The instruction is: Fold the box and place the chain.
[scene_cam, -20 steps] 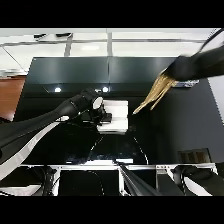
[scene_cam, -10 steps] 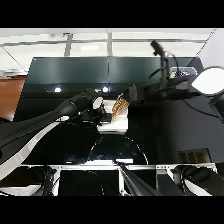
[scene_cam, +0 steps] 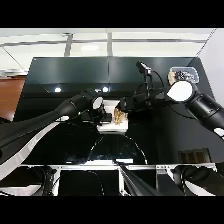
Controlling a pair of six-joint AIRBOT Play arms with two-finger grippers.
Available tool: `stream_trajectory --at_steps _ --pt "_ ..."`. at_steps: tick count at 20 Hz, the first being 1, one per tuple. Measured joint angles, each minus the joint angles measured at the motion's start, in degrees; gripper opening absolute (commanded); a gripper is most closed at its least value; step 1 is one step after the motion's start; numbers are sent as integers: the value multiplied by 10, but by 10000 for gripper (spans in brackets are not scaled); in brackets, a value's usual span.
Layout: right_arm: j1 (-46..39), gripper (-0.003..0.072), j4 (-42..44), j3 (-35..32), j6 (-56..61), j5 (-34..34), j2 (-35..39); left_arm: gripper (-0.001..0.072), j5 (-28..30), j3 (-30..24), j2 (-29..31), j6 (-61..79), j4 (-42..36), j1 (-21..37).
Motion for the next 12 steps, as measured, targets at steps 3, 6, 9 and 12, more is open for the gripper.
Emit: stream_trajectory --at_steps 3,6,9,12 --pt "1 252 -4 -2 -2 0 -3 28 0 0 0 0 0 0" --pt "1 14 -5 -2 -5 3 -4 27 0 0 0 0 0 0" --pt "1 14 -6 10 -15 6 -1 27 0 0 0 0 0 0" --pt "1 14 -6 44 -20 11 5 27 -1 0 0 0 0 0"
